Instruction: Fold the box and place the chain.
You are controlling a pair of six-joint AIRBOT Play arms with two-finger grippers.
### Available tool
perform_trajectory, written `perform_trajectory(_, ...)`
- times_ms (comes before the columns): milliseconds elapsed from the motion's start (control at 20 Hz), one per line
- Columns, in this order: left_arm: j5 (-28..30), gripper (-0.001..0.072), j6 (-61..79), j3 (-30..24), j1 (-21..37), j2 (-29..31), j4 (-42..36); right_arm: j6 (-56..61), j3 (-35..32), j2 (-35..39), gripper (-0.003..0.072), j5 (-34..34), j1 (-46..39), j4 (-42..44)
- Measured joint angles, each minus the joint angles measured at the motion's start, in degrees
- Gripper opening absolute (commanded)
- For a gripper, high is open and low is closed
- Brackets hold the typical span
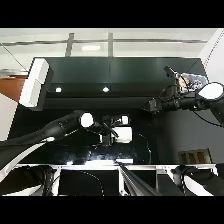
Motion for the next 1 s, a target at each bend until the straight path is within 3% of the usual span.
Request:
perform_trajectory(200, -7.82, 0.0354, -14.88, -0.13, 5.73, 5.2, 13.25, 0.0, 0.0, 0.07, 0.0041, 1.7, -2.08, -0.04)
perform_trajectory(350, -13.77, 0.0354, -22.69, -1.18, 15.78, 12.04, 19.61, 0.0, 0.0, 0.15, 0.0041, 2.84, -3.63, -0.02)
perform_trajectory(500, -17.92, 0.0354, -26.73, -4.42, 30.36, 20.79, 21.49, -0.02, 0.0, 0.15, 0.0041, 3.39, -4.26, -0.02)
perform_trajectory(750, -18.84, 0.0354, -28.83, -12.11, 58.27, 33.75, 20.9, -0.44, 0.0, 0.15, 0.0041, 3.32, -4.61, 0.0)
perform_trajectory(900, -17.31, 0.0355, -29.24, -14.32, 70.6, 35.08, 19.02, -0.61, 0.0, 0.15, 0.004, 2.6, -4.66, 0.0)
perform_trajectory(1000, -17.42, 0.0354, -29.38, -14.45, 75.76, 33.2, 18.51, -0.63, 0.0, 0.15, 0.004, 2.4, -4.66, -0.02)
